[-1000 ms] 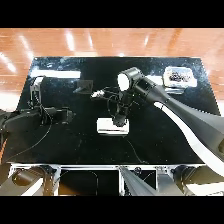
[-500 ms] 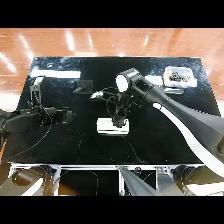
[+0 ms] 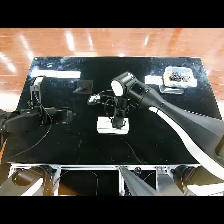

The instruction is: Fold the box and place the chain.

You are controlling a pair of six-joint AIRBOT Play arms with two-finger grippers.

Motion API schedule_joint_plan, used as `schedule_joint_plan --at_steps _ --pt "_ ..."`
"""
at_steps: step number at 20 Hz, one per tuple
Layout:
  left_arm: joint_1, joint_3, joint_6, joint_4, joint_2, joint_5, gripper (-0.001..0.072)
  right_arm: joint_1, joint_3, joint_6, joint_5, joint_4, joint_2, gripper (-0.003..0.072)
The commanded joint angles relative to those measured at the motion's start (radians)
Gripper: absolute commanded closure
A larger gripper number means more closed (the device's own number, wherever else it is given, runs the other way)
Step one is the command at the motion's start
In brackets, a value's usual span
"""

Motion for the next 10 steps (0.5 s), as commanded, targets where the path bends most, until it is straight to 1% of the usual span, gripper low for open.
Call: schedule_joint_plan --at_steps 1,4,10 --pt "0.0 0.0 0.0 0.0 -0.001 0.0 0.0243 0.002 0.0 0.0 0.023 0.024 0.0 0.0253" --pt "0.0 0.0 0.0 0.0 -0.001 0.0 0.0243 0.002 0.0 0.0 0.037 0.045 0.0 0.0253" --pt "0.0 0.0 0.0 0.0 -0.001 0.0 0.0243 0.002 0.0 0.009 0.024 0.045 0.0 0.0254"
